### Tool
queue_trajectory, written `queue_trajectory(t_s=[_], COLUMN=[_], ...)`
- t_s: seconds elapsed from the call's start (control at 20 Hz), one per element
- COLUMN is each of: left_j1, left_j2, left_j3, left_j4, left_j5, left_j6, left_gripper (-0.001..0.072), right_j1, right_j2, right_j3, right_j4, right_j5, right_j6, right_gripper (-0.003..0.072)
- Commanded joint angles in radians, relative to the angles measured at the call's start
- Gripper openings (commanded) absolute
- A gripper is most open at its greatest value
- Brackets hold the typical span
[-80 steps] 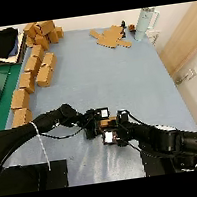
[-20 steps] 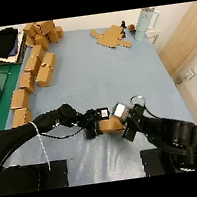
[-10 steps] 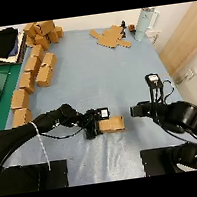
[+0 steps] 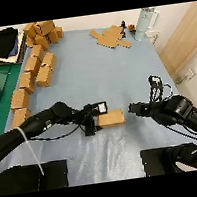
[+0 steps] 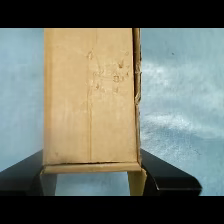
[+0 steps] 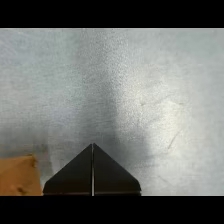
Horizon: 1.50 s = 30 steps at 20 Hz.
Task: Fold the box.
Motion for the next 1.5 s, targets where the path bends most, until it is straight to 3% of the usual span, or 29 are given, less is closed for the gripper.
queue_trajectory(t_s=[0.0,0.25,0.4,0.6,0.95,1.45], left_j1=[0.067,0.356,0.588,0.808,0.817,0.755], left_j2=[0.102,0.134,0.134,0.115,-0.008,-0.242], left_j3=[0.001,0.001,0.001,0.001,0.038,0.248], left_j4=[0.19,0.635,0.683,0.681,0.649,0.648], left_j5=[0.007,-0.116,-0.121,0.009,0.164,0.187], left_j6=[-0.312,-0.947,-1.182,-1.344,-1.343,-1.312], left_gripper=[0.0312,0.0313,0.0312,0.0312,0.0312,0.0313], right_j1=[-0.005,-0.005,-0.005,-0.005,-0.005,-0.005], right_j2=[-0.007,-0.007,-0.007,-0.007,-0.011,-0.08], right_j3=[0.001,0.001,0.001,0.001,0.001,0.001], right_j4=[-0.066,-0.176,-0.205,-0.22,-0.221,-0.222], right_j5=[0.02,0.02,0.027,0.059,0.135,0.158], right_j6=[0.005,0.005,0.005,0.005,0.005,0.005], right_gripper=[0.0012,0.0013,0.0012,0.0012,0.0012,0.0012])
